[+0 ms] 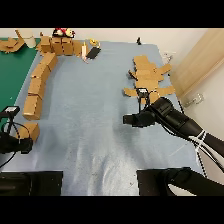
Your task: Fold the box.
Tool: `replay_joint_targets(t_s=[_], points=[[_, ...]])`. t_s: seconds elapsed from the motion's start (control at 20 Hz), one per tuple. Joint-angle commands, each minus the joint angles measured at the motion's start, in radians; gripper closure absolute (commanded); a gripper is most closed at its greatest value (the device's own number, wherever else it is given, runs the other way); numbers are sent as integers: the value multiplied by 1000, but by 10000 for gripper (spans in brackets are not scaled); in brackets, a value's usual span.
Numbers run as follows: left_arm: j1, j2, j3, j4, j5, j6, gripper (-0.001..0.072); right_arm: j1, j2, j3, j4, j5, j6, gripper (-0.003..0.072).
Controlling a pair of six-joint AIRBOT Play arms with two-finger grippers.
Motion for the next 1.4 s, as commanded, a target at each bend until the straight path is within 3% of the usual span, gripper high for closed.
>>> replay_joint_targets(t_s=[0.0, 0.35, 0.6, 1.1, 1.15, 1.2, 1.35], points=[[1, -106, -2, -2, 134, -1, 342, 0, 0, 1, 0, 0, 0, 678], [29, -205, 0, 21, 304, -1, 343, 0, 0, 0, 0, 0, 0, 679], [132, -225, 3, 13, 352, 38, 343, 0, 0, 0, 0, 0, 0, 678], [138, -313, 13, -77, 384, 146, 333, 1, 0, 1, 5, 0, 0, 678], [138, -312, 14, -77, 378, 146, 154, 2, 0, 1, 8, 0, 0, 678], [138, -312, 15, -76, 371, 145, 27, 1, 0, 0, 11, 0, 0, 678], [138, -309, 36, -60, 328, 140, 25, 2, 0, 0, 12, 0, -12, 678]])
